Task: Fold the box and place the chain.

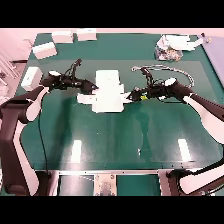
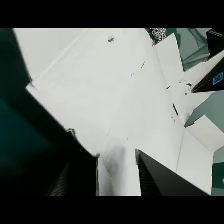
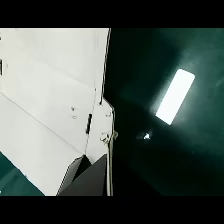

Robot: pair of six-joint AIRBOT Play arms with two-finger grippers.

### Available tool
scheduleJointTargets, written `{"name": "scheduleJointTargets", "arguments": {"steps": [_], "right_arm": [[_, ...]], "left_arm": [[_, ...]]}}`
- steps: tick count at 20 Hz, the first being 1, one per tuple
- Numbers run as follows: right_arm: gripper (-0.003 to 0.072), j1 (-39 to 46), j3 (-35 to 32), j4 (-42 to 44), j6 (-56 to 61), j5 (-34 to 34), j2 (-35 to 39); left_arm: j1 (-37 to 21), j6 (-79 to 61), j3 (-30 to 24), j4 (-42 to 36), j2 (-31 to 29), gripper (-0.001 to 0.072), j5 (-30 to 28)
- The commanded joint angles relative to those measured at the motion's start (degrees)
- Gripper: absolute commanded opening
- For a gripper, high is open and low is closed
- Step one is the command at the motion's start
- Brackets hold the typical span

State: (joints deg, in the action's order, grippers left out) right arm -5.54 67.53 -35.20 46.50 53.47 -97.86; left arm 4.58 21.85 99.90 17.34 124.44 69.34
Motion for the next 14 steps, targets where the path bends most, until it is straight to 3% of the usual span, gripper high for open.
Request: {"name": "scheduleJointTargets", "arguments": {"steps": [1,14], "right_arm": [[0.0008,0.02,0.04,0.02,-0.26,-0.13,0.00],[0.0008,0.00,0.04,0.02,-0.28,-0.09,0.00]], "left_arm": [[1.31,-1.40,0.07,-0.17,0.28,0.0455,-0.87],[1.03,-0.81,2.16,3.30,0.28,0.0416,-0.11]]}}
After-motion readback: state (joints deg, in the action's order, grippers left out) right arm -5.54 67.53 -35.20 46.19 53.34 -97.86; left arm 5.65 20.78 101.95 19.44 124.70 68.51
